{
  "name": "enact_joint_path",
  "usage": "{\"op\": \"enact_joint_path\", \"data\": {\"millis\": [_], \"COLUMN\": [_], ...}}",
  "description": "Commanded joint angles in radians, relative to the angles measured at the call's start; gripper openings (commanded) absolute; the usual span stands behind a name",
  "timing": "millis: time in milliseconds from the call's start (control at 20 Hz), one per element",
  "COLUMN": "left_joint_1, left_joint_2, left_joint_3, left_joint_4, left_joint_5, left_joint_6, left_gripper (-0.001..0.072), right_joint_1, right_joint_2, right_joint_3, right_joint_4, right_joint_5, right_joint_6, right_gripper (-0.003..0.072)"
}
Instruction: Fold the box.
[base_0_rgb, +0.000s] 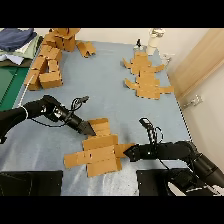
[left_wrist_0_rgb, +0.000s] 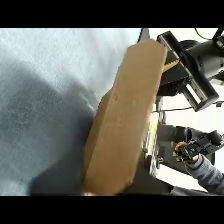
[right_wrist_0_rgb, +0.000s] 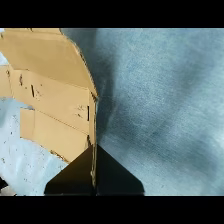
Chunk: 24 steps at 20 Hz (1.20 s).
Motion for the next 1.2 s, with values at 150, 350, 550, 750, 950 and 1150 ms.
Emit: {"op": "enact_joint_path", "data": {"millis": [150,350,550,750,950,1150], "left_joint_1": [-0.015,-0.045,-0.046,-0.065,-0.169,-0.289], "left_joint_2": [-0.001,0.000,0.047,0.180,0.277,0.302], "left_joint_3": [0.000,0.001,0.004,0.003,0.003,0.003], "left_joint_4": [-0.010,-0.009,0.020,-0.019,-0.013,0.014], "left_joint_5": [0.016,0.027,0.041,0.171,0.378,0.465], "left_joint_6": [0.010,0.058,0.088,0.185,0.354,0.503], "left_gripper": [0.0014,0.0013,0.0012,0.0012,0.0013,0.0013], "right_joint_1": [0.000,-0.010,-0.059,-0.095,-0.095,-0.095], "right_joint_2": [0.001,0.001,0.001,0.001,0.001,-0.013], "right_joint_3": [-0.001,0.003,0.102,0.317,0.455,0.406], "right_joint_4": [0.000,-0.032,-0.324,-0.541,-0.430,-0.306], "right_joint_5": [0.002,0.020,-0.056,-0.255,-0.238,-0.242], "right_joint_6": [0.002,0.016,0.225,0.320,0.325,0.352], "right_gripper": [0.0003,0.0426,0.0426,0.0396,0.0085,0.0004]}}
